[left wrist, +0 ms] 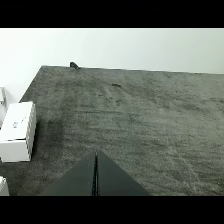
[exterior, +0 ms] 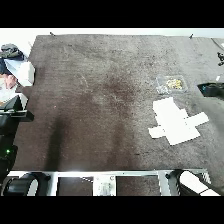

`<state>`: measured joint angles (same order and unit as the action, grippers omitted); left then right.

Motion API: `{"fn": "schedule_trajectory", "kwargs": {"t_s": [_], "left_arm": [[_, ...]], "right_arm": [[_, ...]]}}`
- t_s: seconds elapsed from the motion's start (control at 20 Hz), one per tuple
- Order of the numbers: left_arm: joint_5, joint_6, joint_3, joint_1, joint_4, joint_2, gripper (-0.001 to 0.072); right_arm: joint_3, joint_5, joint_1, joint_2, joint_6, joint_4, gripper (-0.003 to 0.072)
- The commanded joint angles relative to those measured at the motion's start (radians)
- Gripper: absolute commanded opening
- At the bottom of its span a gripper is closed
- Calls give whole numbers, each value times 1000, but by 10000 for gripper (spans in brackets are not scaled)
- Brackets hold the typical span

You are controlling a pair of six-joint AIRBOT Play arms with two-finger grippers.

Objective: Fold the box and place the chain.

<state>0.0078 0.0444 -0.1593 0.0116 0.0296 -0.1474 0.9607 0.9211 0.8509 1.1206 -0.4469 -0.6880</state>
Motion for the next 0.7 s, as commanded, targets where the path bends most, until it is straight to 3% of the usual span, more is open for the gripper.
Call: {"fn": "schedule_trajectory", "kwargs": {"t_s": [0.0,0.15,0.3,0.5,0.65], "left_arm": [[0,0,-1,0,0,1,11],[0,0,-1,0,0,1,12],[0,0,-1,0,0,1,11],[0,0,-1,0,0,1,12],[0,0,-1,0,0,1,11]], "right_arm": [[198,314,152,171,-167,-263,398],[357,492,185,340,-192,-337,400],[486,597,182,484,-201,-401,401],[604,628,143,608,-201,-488,401],[610,629,130,658,-193,-537,400]]}}
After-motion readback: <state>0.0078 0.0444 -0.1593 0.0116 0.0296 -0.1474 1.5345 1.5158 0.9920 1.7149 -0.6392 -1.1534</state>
